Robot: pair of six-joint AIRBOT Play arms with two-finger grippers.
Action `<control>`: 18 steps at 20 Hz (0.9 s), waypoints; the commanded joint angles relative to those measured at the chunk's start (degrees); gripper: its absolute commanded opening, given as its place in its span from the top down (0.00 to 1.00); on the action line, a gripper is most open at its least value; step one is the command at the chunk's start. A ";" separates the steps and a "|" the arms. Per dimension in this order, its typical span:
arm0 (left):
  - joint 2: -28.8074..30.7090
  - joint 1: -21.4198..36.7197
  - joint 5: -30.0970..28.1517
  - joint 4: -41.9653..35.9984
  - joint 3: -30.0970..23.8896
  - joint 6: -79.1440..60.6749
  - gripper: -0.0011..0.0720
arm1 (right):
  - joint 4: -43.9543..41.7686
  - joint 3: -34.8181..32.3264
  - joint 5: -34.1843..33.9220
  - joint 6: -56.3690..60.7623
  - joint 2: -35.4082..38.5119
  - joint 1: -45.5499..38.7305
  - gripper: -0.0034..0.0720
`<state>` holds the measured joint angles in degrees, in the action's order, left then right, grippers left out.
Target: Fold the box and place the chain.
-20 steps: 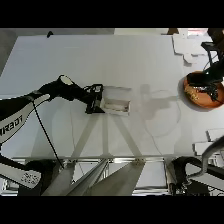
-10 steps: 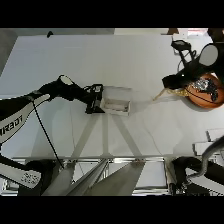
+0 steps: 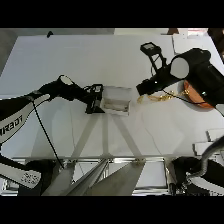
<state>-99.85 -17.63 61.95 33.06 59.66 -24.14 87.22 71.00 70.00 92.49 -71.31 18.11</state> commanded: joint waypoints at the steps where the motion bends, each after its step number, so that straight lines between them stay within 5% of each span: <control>1: 0.00 0.02 -0.02 0.02 0.00 0.00 0.47 | -2.29 0.02 -5.92 0.72 -0.02 5.27 0.95; 13: 0.00 0.02 -0.02 0.02 -0.02 0.00 0.47 | -13.88 0.02 -17.75 0.46 -1.36 11.26 0.95; 18: 0.00 0.02 -0.02 0.00 0.00 0.00 0.47 | -10.19 0.02 -17.20 1.64 -6.21 13.00 0.95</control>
<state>-99.85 -17.63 61.93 33.06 59.66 -24.14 75.29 71.00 53.06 93.08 -75.09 30.35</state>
